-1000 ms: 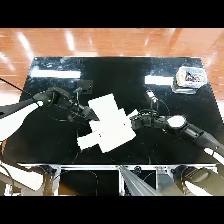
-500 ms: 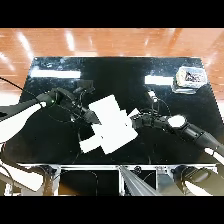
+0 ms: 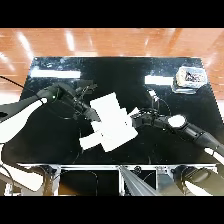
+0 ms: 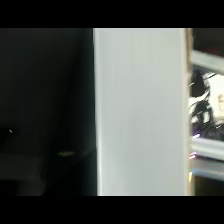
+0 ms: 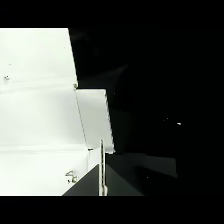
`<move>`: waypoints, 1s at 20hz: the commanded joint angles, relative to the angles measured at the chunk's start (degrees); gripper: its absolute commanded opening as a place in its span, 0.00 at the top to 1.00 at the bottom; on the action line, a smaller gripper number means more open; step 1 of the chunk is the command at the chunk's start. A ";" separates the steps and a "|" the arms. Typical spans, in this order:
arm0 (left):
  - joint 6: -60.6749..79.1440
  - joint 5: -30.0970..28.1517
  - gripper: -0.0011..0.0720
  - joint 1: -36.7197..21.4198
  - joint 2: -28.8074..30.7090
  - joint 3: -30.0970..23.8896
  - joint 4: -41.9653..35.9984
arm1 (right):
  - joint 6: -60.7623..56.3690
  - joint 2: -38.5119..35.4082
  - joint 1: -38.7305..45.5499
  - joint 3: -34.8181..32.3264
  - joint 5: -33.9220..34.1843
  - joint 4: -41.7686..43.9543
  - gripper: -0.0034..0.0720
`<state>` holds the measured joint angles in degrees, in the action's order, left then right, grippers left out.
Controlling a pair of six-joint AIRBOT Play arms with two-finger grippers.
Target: Fold the box and place the chain.
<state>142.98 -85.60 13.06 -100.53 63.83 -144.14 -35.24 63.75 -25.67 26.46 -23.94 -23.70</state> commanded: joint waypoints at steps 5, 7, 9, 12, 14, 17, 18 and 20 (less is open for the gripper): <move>3.72 1.03 0.96 2.99 0.42 9.97 4.42 | -6.62 -0.04 5.97 2.84 -16.09 -0.94 0.02; 4.76 1.09 0.96 2.97 1.70 10.91 4.50 | -9.27 -0.04 11.89 6.05 -23.26 -5.44 0.02; 5.40 2.19 0.97 3.26 3.74 10.91 5.97 | -16.24 -0.04 18.58 10.97 -29.62 -15.26 0.02; 5.40 5.90 0.97 6.25 8.57 10.21 12.72 | -22.34 -0.04 25.81 19.04 -36.06 -24.68 0.02; 8.68 10.38 0.97 9.62 12.79 7.87 15.41 | -23.69 -0.09 27.85 23.78 -37.53 -26.45 0.02; 15.21 16.44 0.97 14.23 17.18 3.72 19.41 | -25.49 -0.81 28.50 27.98 -37.38 -29.24 0.02; 15.21 16.70 0.97 15.06 17.33 2.78 19.63 | -27.08 -1.27 28.50 28.44 -37.42 -30.73 0.02; 16.39 21.03 0.97 16.44 17.68 -0.59 19.37 | -29.42 -2.58 28.50 28.46 -37.59 -34.12 0.02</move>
